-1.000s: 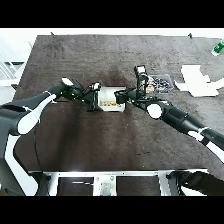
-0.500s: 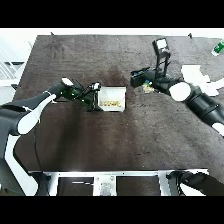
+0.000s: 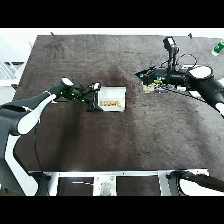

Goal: Fold the box and place the chain.

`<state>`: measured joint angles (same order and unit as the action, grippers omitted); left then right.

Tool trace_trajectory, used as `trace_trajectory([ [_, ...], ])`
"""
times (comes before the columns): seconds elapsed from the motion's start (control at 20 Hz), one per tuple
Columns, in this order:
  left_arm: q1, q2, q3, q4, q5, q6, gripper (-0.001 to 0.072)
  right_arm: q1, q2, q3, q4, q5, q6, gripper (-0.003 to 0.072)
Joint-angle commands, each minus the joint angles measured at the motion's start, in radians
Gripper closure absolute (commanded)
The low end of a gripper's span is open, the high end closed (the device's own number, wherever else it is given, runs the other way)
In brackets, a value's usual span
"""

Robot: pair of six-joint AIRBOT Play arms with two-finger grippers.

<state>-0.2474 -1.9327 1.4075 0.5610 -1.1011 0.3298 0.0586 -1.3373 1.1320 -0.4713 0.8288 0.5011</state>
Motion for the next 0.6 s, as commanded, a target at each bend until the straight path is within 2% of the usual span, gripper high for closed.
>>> trace_trajectory([
  [0.0,0.001,0.000,0.001,0.000,0.000,0.000,0.0167,-0.026,-0.098,0.028,0.113,0.078,-0.201,0.0560],
  [0.2,0.001,0.000,0.001,0.000,0.000,0.000,0.0167,0.022,-0.182,0.095,0.108,0.070,-0.315,0.0562],
  [0.55,0.001,0.000,0.001,0.000,0.000,0.000,0.0167,0.090,-0.255,0.119,-0.068,0.066,-0.326,0.0560],
])
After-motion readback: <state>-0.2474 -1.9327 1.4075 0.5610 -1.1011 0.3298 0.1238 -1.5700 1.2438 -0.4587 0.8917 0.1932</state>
